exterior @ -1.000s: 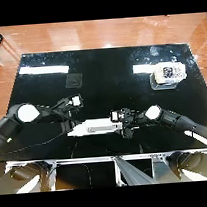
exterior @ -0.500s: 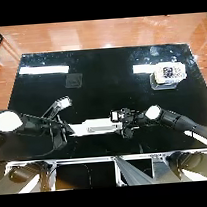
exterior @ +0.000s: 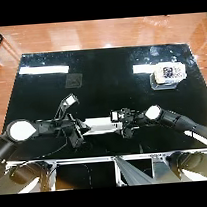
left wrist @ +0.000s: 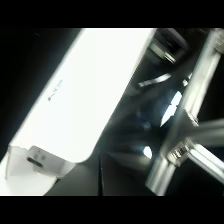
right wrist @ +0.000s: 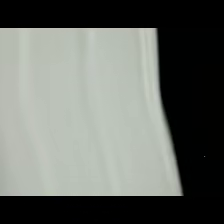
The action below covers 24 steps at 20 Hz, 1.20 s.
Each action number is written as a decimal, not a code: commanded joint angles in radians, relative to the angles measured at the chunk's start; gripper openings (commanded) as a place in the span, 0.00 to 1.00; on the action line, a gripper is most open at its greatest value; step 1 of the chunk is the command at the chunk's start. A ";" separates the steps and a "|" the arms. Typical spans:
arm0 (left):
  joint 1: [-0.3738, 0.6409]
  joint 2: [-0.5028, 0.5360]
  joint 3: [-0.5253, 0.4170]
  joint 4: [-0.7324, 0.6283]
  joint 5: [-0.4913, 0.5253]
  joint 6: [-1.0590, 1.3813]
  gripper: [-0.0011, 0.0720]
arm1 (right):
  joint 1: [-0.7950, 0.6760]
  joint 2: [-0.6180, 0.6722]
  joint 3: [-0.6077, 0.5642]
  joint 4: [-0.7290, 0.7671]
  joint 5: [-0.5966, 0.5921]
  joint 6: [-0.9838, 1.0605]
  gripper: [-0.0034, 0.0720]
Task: Fold the box and place the chain.
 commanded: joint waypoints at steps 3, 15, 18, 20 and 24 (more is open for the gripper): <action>-0.016 -0.056 -0.022 -0.010 0.209 -0.003 0.04 | 0.000 -0.001 0.001 0.000 0.000 0.000 0.45; -0.015 -0.277 -0.022 -0.010 0.360 -0.003 0.04 | 0.000 -0.001 0.000 0.000 0.000 0.000 0.45; -0.015 -0.284 -0.021 -0.010 0.362 -0.003 0.04 | 0.000 -0.001 0.001 0.000 0.000 0.000 0.45; -0.015 -0.273 -0.021 -0.010 0.355 -0.003 0.04 | 0.000 -0.001 0.000 0.000 0.000 0.000 0.45; -0.015 -0.190 -0.021 0.022 0.351 -0.003 0.04 | 0.000 -0.001 0.000 0.000 0.000 0.000 0.45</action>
